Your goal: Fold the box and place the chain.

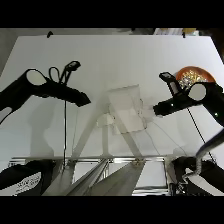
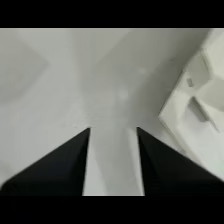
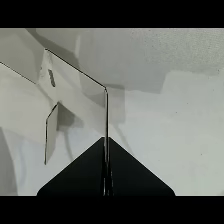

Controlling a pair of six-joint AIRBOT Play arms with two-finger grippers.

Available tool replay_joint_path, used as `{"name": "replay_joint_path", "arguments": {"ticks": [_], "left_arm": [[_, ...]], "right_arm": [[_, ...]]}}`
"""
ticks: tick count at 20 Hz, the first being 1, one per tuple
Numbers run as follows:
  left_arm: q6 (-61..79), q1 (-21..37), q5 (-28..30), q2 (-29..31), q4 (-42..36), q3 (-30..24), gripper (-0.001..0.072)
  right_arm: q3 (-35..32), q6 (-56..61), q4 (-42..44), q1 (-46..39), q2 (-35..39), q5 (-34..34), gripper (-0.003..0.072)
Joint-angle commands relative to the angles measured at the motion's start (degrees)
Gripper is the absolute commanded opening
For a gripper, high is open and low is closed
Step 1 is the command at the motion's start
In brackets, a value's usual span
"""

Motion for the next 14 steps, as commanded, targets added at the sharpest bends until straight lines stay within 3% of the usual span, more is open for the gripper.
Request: {"name": "replay_joint_path", "arguments": {"ticks": [1,3,5,12,14], "left_arm": [[26.36,-2.71,2.16,-7.80,-23.39,0.04,0.0477],[32.65,-2.89,3.02,-10.91,-30.12,0.07,0.0513],[36.72,-3.08,2.21,-13.29,-31.87,0.07,0.0537],[46.69,-8.83,5.55,-17.53,-36.26,0.90,0.0532],[47.63,-9.94,7.10,-17.66,-36.24,0.90,0.0485]], "right_arm": [[0.00,0.04,0.00,0.07,0.04,-0.09,0.0011],[0.00,0.04,0.00,0.07,0.04,0.09,0.0011],[0.00,0.04,0.00,0.07,0.04,0.09,0.0011],[0.00,0.09,0.00,0.07,0.04,0.15,0.0011],[-0.02,0.09,0.00,0.07,0.04,0.33,0.0011]]}}
